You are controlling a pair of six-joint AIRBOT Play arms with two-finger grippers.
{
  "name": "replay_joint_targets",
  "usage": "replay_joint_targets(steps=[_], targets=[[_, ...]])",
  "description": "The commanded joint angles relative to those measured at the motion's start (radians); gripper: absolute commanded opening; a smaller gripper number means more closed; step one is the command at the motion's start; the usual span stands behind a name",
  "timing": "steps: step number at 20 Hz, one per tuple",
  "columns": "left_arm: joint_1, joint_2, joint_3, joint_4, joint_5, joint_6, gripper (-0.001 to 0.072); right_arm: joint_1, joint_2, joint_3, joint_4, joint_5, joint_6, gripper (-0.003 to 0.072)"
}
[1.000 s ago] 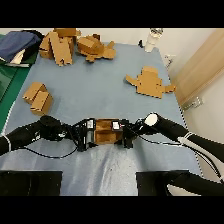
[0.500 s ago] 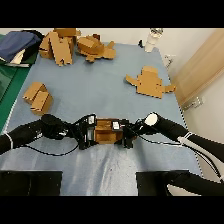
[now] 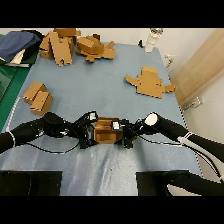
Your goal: Fold the box.
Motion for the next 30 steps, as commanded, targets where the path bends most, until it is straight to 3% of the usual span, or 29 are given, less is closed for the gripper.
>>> replay_joint_targets(steps=[1,7,16,19,25,30], targets=[[0.001,0.0,0.002,0.005,-0.003,-0.035,0.0694,0.0,0.001,-0.001,0.0,0.001,0.0,0.0486],[0.001,0.0,0.002,-0.054,-0.038,-0.034,0.0694,0.0,0.001,-0.001,0.0,0.001,0.0,0.0486],[0.001,0.0,0.001,-0.052,0.0,-0.061,0.0693,0.0,0.001,-0.001,0.0,0.001,0.0,0.0486],[0.001,0.0,0.001,0.05,-0.03,-0.06,0.0693,0.0,0.001,-0.001,0.0,0.001,0.0,0.0486],[0.001,0.0,0.004,0.066,-0.071,0.176,0.0693,0.0,0.001,-0.001,0.0,0.001,0.0,0.0486],[0.001,-0.002,0.003,0.02,-0.072,0.224,0.0693,0.0,0.001,-0.001,0.0,0.001,0.0,0.0486]])
